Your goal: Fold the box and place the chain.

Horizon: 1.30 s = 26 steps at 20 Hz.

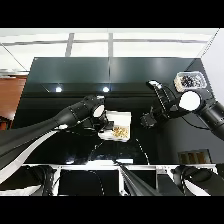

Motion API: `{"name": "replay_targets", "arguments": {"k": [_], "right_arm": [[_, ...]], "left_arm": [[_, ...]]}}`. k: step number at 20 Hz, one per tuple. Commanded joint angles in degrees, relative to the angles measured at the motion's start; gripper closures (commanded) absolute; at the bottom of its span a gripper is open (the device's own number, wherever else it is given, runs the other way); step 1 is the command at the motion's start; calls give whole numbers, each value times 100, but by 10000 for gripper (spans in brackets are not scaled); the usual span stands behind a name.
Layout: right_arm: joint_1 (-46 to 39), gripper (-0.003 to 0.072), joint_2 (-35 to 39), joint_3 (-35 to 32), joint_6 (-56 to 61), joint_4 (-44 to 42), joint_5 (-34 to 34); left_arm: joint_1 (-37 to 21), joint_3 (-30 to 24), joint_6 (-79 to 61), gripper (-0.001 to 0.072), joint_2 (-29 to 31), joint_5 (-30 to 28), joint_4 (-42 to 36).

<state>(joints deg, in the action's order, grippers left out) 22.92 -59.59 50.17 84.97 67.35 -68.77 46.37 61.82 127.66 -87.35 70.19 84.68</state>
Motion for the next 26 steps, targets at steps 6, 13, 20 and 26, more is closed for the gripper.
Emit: {"name": "replay_targets", "arguments": {"k": [6,13,20,26], "right_arm": [[-4,275,4,0,133,24,155],[-4,275,4,0,136,28,223],[-4,275,4,0,138,26,258],[-4,275,4,-2,144,24,326]], "left_arm": [[7,120,13,261,608,-374,424],[120,-254,-275,262,2245,57,1397],[-2426,-2457,-2505,-9,4017,-1158,-1451],[-3453,-2924,-9278,-6,3488,-422,-4581]]}}
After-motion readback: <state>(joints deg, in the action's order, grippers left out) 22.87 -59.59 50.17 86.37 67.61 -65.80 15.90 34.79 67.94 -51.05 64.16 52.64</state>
